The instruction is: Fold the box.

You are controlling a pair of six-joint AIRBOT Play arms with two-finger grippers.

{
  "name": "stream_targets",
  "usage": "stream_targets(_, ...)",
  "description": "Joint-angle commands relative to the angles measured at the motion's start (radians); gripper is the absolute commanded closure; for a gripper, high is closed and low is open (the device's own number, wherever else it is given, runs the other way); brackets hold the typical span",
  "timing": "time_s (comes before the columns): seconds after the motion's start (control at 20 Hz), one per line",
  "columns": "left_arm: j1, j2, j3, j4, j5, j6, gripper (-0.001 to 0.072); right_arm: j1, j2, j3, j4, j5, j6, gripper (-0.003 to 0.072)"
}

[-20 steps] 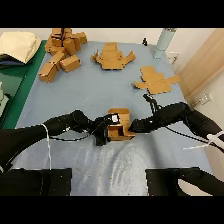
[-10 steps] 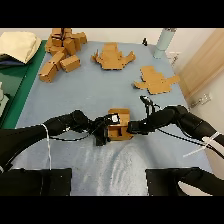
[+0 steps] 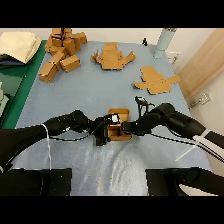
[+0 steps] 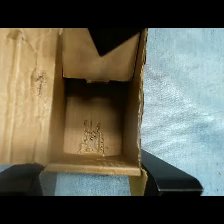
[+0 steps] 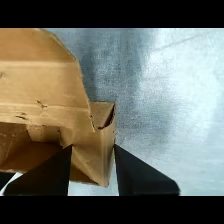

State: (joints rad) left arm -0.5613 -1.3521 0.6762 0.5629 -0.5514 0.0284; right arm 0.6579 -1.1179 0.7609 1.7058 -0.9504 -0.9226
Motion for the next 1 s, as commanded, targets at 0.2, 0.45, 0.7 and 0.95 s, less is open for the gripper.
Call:
stream_targets(0.2,0.001,0.0,0.0,0.0,0.0,0.0,0.0179,0.116,-0.156,0.131,-0.226,-0.144,0.312,0.0276)
stream_targets(0.45,0.001,0.0,0.0,0.0,0.0,0.0,0.0179,0.116,-0.178,0.144,-0.293,-0.167,0.357,0.0352)
stream_targets(0.7,0.001,0.0,0.0,0.0,0.0,0.0,0.0179,0.117,-0.179,0.144,-0.292,-0.165,0.357,0.0553)
stream_targets(0.95,0.001,0.0,0.0,0.0,0.0,0.0,0.018,0.117,-0.179,0.144,-0.283,-0.164,0.344,0.0682)
